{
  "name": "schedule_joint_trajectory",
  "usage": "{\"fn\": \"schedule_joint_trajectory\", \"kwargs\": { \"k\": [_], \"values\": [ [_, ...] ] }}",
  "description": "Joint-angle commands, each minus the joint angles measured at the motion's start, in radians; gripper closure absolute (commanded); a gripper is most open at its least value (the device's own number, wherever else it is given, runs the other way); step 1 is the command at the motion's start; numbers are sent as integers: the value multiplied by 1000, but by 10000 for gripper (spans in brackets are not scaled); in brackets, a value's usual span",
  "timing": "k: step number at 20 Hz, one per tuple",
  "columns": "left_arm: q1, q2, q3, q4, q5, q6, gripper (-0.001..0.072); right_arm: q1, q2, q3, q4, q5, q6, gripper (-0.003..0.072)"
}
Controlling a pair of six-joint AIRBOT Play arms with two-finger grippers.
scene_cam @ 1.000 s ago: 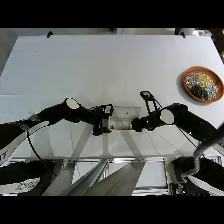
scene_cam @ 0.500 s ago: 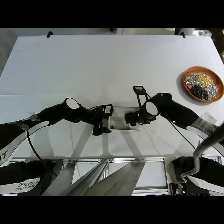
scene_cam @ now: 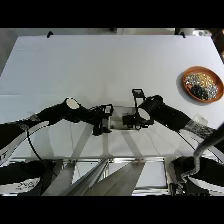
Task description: Fold the box and place the chain.
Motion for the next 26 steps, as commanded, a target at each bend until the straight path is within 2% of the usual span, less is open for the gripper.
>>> {"fn": "schedule_joint_trajectory", "kwargs": {
  "k": [1, 3, 5, 10, 13, 15, 16, 19, 21, 22, 23, 24, 26],
  "values": [
    [-1, 1, 0, 0, 0, 0, 319, 9, -2, 1, -36, 7, 81, 289],
    [-1, 1, 0, 0, 0, 0, 319, 9, -9, 1, -35, 9, 90, 294],
    [-1, 1, 0, 0, 0, 0, 319, 10, -30, 1, -32, 19, 113, 334],
    [-1, 1, 0, 0, 0, 0, 319, 26, -53, 1, -32, -3, 126, 354],
    [-1, 1, 0, 0, 0, 0, 319, 32, -53, 1, -32, -5, 125, 463],
    [-1, 1, 0, 0, 0, 0, 319, 41, -53, 0, -31, -9, 125, 637],
    [-1, 1, 0, 0, 0, 0, 319, 45, -53, 0, -31, -8, 125, 670],
    [-1, 1, 0, 0, 1, 0, 319, 53, -53, 0, -31, -9, 125, 670],
    [-1, 1, 0, 0, 0, 0, 319, 53, -53, 0, -31, -9, 125, 658],
    [-1, 1, 0, 0, 0, 0, 319, 53, -53, 0, -31, -10, 125, 569],
    [-1, 1, 0, 0, 0, 0, 319, 53, -53, 0, -31, -9, 124, 418],
    [-1, 1, 0, 0, 0, 0, 319, 53, -53, -1, -31, -9, 124, 306],
    [-1, 1, 0, 0, 0, 0, 319, 53, -53, -8, -31, -9, 122, 278]
  ]
}}
